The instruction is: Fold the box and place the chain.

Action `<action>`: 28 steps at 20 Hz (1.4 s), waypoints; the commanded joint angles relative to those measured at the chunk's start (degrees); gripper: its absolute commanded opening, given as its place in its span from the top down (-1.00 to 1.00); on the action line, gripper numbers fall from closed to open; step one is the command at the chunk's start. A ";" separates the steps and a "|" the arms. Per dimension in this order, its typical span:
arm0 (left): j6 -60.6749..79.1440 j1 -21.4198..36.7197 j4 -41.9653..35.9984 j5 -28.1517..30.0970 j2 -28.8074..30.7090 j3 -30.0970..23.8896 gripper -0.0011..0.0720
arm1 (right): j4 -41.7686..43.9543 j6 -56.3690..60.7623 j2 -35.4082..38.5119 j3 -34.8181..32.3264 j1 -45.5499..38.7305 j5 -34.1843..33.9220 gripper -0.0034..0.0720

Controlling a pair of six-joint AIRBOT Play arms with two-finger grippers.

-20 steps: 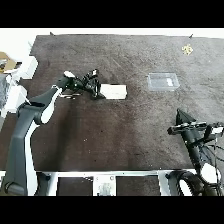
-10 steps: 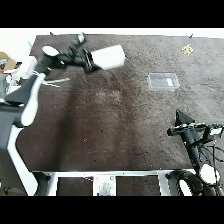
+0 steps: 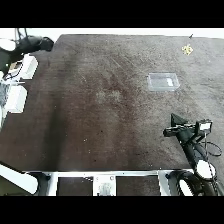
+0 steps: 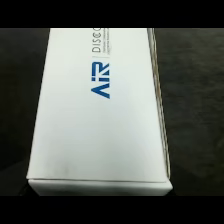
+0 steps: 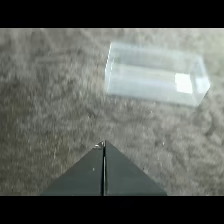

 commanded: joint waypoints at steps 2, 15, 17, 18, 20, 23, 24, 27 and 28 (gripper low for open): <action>-3.89 4.52 2.25 10.19 0.72 -9.38 0.96 | 0.02 0.02 -2.49 -0.02 -0.04 0.20 0.90; -0.87 4.68 3.34 13.57 -9.64 -10.38 0.96 | 0.04 0.04 -2.49 -0.02 -0.04 0.26 0.90; -1.09 4.68 3.28 15.10 -10.23 -10.38 0.96 | 0.04 0.04 -2.49 -0.02 -0.04 0.24 0.90; -1.11 4.68 3.28 15.47 -10.58 -10.38 0.96 | 0.04 0.04 -2.49 -0.02 -0.04 0.24 0.90; -1.05 4.68 3.28 16.09 -11.32 -10.38 0.95 | 0.07 0.04 -2.49 -0.02 -0.04 0.26 0.90; -0.81 4.68 3.30 18.56 -11.96 -10.38 0.95 | 0.07 0.04 -2.49 -0.02 -0.04 0.26 0.90; -0.28 4.68 3.30 19.80 -12.04 -10.38 0.95 | 0.07 0.04 -2.49 -0.02 -0.04 0.26 0.90; 2.16 4.68 3.23 20.63 -12.11 -10.36 0.95 | 0.07 0.07 -2.49 -0.02 -0.04 0.26 0.90; 2.16 4.68 3.23 20.59 -12.11 -10.38 0.95 | 0.61 0.07 -2.49 -0.02 -0.04 0.26 0.90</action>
